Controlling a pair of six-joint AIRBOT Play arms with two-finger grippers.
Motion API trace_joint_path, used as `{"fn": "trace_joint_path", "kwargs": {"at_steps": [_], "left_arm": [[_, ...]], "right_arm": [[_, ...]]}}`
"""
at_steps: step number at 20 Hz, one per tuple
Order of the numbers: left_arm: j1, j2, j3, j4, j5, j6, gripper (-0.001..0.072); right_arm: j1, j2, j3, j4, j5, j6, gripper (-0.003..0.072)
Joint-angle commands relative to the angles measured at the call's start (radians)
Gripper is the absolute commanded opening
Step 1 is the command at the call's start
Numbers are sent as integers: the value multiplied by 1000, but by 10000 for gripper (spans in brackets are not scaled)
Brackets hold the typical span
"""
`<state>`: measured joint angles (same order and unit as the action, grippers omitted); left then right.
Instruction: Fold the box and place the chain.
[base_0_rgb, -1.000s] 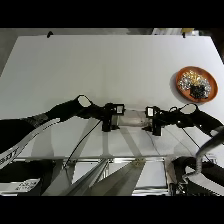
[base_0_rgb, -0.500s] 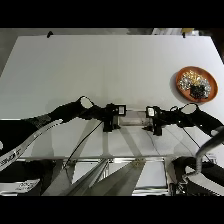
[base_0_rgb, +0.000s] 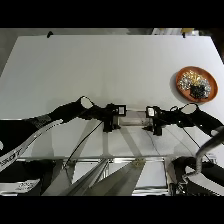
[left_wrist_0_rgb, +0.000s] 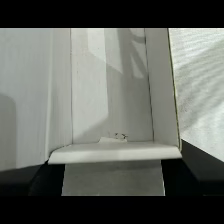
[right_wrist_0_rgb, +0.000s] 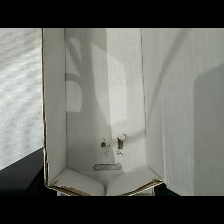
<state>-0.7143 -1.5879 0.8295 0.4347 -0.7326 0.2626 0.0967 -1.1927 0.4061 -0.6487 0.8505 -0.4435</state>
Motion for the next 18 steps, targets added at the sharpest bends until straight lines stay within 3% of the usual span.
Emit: {"fn": "trace_joint_path", "kwargs": {"at_steps": [1, 4, 6, 7, 9, 13, 18], "left_arm": [[-1, 0, -1, 0, -4, 0, 390], [-1, 0, -1, 0, -4, 0, 390], [-1, 0, -1, 0, -4, 0, 390], [-1, 0, -1, 0, -4, 0, 390], [-1, 0, 0, 0, -4, 0, 390], [-1, 0, -1, 0, -5, 0, 390], [-1, 0, -1, 0, -4, 0, 390]], "right_arm": [[1, -1, 0, 1, 0, 0, 337], [1, 0, 0, -3, 2, 0, 341], [1, 11, 0, -2, 0, 1, 604], [1, 23, 0, -2, 0, 10, 664], [1, 60, 0, -34, 0, 86, 673], [0, 172, 0, -247, 14, 290, 657], [-71, 300, 0, -399, 123, 399, 657]]}}
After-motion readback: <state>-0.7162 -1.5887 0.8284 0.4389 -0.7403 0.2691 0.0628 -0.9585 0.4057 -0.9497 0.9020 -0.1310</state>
